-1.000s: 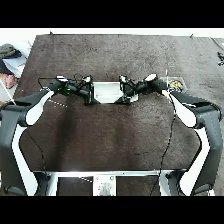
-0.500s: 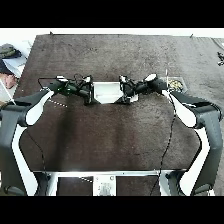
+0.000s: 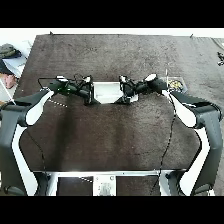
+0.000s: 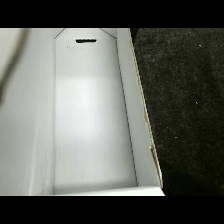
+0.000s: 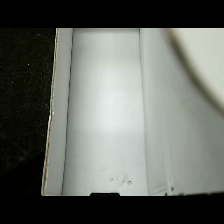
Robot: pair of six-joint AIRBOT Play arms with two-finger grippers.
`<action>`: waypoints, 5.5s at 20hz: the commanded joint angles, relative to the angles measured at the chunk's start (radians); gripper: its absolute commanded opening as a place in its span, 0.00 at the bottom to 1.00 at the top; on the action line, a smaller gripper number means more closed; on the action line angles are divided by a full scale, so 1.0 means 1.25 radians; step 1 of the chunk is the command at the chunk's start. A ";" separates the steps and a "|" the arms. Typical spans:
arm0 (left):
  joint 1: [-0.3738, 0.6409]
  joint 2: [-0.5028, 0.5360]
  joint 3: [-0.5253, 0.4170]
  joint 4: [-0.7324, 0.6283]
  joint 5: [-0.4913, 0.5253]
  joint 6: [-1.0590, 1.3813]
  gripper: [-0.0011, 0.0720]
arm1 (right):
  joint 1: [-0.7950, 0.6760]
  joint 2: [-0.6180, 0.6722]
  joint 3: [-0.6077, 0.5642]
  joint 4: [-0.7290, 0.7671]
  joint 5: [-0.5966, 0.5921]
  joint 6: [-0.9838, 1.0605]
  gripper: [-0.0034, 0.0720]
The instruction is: Fold the box and place the chain.
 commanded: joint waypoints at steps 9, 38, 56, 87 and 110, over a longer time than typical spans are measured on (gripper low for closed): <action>0.000 0.000 0.000 0.000 -0.001 0.000 0.40 | -0.002 0.003 0.001 -0.007 0.011 0.003 0.84; 0.000 0.000 0.000 0.007 0.007 0.001 0.40 | 0.005 0.184 -0.003 0.003 0.002 0.206 0.04; 0.000 0.000 0.000 0.006 0.006 -0.009 0.40 | -0.004 0.154 -0.117 0.011 -0.261 0.206 0.03; 0.000 0.000 0.000 0.006 0.006 -0.009 0.40 | 0.014 0.253 -0.119 -0.336 -0.054 0.225 0.83; 0.000 0.000 0.000 0.006 0.006 -0.009 0.40 | 0.073 0.192 -0.119 -0.245 -0.137 0.213 0.41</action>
